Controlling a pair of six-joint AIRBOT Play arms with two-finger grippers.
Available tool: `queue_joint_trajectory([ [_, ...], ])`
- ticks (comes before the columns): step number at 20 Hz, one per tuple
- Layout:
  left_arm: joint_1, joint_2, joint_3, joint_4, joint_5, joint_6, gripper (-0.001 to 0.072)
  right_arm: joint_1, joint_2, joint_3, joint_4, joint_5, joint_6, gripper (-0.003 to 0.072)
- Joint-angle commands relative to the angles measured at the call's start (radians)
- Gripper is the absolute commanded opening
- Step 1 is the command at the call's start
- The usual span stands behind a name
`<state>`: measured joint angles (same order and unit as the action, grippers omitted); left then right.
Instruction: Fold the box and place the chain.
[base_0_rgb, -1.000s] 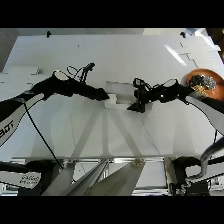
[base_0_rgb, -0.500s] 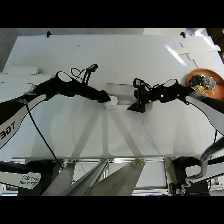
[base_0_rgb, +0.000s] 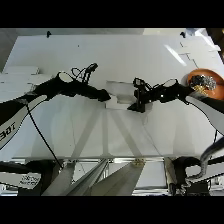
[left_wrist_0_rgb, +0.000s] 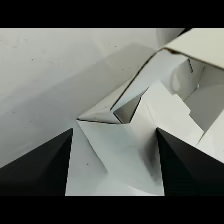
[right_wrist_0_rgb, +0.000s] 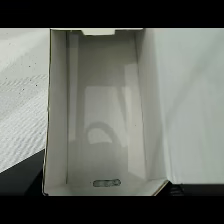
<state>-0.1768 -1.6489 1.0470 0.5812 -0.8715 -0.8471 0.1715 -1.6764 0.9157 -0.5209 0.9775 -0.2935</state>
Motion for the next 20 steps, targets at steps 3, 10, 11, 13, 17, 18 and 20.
queue_joint_trajectory([
  [3,0.001,0.002,0.0,0.004,0.022,-0.011,0.057,0.001,0.001,0.0,-0.002,-0.001,-0.003,0.0496],
  [10,0.0,0.072,0.001,0.163,0.023,-0.071,0.0557,0.001,0.001,0.0,-0.002,-0.001,-0.003,0.0496],
  [11,0.0,0.08,0.001,0.191,0.01,-0.081,0.0558,0.001,0.001,0.0,-0.002,-0.001,-0.003,0.0496],
  [13,-0.002,0.081,0.001,0.189,-0.016,-0.103,0.0559,0.001,0.001,0.0,-0.002,-0.001,-0.003,0.0496],
  [17,-0.023,0.081,0.001,0.105,-0.013,-0.094,0.0572,0.001,0.001,0.0,-0.002,-0.001,-0.003,0.0496],
  [18,-0.028,0.081,0.001,0.103,-0.012,-0.093,0.0572,0.001,0.001,0.0,-0.002,-0.001,-0.003,0.0496],
  [20,-0.038,0.077,0.001,0.106,-0.015,-0.092,0.0572,0.001,0.001,0.0,-0.002,-0.001,-0.003,0.0496],
])
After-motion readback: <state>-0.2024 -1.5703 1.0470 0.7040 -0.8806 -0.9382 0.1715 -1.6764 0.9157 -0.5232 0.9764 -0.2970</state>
